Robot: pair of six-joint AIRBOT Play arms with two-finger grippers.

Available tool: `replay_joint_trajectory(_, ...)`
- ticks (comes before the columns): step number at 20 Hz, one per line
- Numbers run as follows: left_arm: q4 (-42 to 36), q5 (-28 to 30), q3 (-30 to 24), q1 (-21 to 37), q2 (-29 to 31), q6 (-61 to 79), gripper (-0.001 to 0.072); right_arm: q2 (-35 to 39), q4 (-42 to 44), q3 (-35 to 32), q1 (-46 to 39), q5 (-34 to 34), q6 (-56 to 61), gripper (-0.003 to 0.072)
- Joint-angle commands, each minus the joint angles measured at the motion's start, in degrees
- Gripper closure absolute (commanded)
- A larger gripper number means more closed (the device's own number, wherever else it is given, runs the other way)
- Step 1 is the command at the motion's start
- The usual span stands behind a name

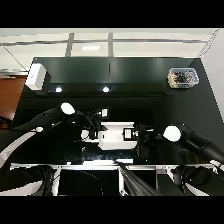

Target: Fold the box and place the chain.

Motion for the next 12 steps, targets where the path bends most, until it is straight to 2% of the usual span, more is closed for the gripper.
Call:
replay_joint_trajectory(1, 0.0, 0.0, 0.0, 0.0, 0.0, 0.0, 0.0686, 2.6, -3.4, 0.5, -1.4, -0.3, 4.7, 0.0093)
replay_joint_trajectory(5, 0.0, 0.0, 0.0, 0.0, 0.0, 0.0, 0.0686, 4.6, -4.6, 0.5, -4.2, -1.9, 6.1, 0.0093)
replay_joint_trajectory(10, 0.0, 0.0, 0.0, 0.0, 0.0, 0.0, 0.0686, 4.6, -1.8, 0.5, -4.2, -11.1, 6.1, 0.0093)
replay_joint_trajectory(12, 0.0, 0.0, 0.0, 0.0, 0.0, 0.0, 0.0686, 4.6, -1.8, 0.5, -4.2, -12.1, 6.2, 0.0093)
